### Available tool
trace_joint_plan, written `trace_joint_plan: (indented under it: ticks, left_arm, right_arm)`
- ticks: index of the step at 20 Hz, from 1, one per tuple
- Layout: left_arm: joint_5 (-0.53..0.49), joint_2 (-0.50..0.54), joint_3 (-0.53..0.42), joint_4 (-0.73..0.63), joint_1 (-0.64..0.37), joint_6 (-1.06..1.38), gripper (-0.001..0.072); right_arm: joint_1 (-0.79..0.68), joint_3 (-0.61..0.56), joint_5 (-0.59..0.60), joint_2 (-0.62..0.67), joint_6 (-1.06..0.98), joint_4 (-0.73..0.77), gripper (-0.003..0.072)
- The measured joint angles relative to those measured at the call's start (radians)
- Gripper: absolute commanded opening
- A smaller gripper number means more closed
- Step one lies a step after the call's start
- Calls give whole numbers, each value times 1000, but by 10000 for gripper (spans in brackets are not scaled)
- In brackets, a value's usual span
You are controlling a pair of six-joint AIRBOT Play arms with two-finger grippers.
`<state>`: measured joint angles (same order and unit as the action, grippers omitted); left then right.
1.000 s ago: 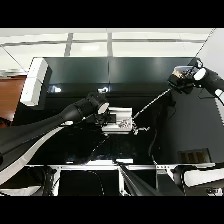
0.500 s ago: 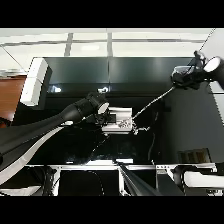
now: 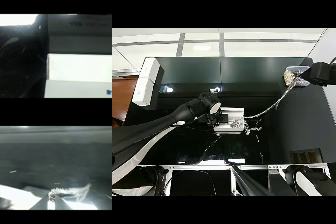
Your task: Fold the box and place the chain.
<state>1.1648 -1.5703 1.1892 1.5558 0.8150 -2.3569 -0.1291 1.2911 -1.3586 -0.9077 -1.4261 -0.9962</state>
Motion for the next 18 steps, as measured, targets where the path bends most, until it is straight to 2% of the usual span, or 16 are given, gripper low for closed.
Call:
trace_joint_plan:
  ticks: [4, 8, 13, 18]
  left_arm:
    - [-1, 0, 0, -1, 0, 0, 30]
    - [-1, 0, 0, -1, 0, 0, 30]
    - [-2, 0, 0, -1, 0, 0, 30]
    - [-2, 0, 0, -1, 0, 0, 30]
  right_arm:
    - [37, 0, -47, 51, 13, 151, 12]
    - [168, 0, -55, 64, -3, 209, 12]
    - [338, 0, 25, 64, -40, 230, 12]
    - [438, 0, 89, 26, -53, 235, 12]
